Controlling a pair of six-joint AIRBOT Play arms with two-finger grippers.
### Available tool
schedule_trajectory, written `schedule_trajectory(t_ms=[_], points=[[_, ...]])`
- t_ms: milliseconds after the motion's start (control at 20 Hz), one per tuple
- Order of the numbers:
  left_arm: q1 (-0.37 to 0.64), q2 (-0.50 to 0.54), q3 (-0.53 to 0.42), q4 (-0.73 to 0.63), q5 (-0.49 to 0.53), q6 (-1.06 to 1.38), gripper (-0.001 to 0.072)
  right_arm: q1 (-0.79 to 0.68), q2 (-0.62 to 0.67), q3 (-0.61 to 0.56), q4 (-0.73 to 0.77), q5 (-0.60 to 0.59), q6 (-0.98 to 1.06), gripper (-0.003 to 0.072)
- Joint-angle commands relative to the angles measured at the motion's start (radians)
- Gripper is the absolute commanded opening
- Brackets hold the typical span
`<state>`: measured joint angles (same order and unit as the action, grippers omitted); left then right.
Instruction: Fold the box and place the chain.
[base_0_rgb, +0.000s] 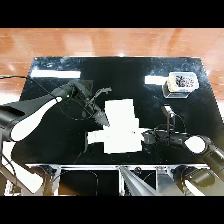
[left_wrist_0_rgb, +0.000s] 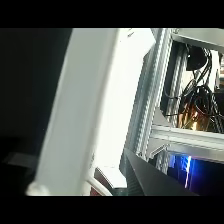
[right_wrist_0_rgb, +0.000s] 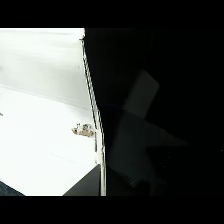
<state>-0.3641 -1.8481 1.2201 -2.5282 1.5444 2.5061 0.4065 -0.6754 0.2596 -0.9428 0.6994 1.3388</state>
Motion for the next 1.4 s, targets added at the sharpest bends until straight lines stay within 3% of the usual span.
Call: schedule_trajectory(t_ms=[0,100,500,650,900,1050,1350], points=[[-0.011,-0.001,0.002,0.003,-0.012,-0.004,0.0405,0.001,0.000,0.000,0.000,0.000,0.000,0.0041],[-0.031,-0.001,0.005,0.003,-0.036,-0.004,0.0354,0.001,0.000,0.000,0.000,0.000,0.000,0.0041],[-0.048,-0.001,0.011,0.032,-0.032,-0.004,0.0345,0.001,0.000,0.000,-0.001,0.000,0.000,0.0041],[-0.048,-0.001,0.011,0.061,-0.032,-0.004,0.0248,0.001,0.000,0.000,-0.001,0.000,0.000,0.0041],[-0.048,-0.001,0.011,0.068,-0.029,-0.004,0.0209,0.001,0.000,0.000,-0.001,0.000,0.000,0.0041],[-0.048,-0.001,0.012,0.068,-0.029,0.002,0.0028,0.001,0.000,0.000,0.000,0.000,0.000,0.0041],[-0.047,0.000,0.016,0.082,-0.035,0.028,0.0020,0.001,0.000,0.000,0.001,0.002,0.000,0.0041]])
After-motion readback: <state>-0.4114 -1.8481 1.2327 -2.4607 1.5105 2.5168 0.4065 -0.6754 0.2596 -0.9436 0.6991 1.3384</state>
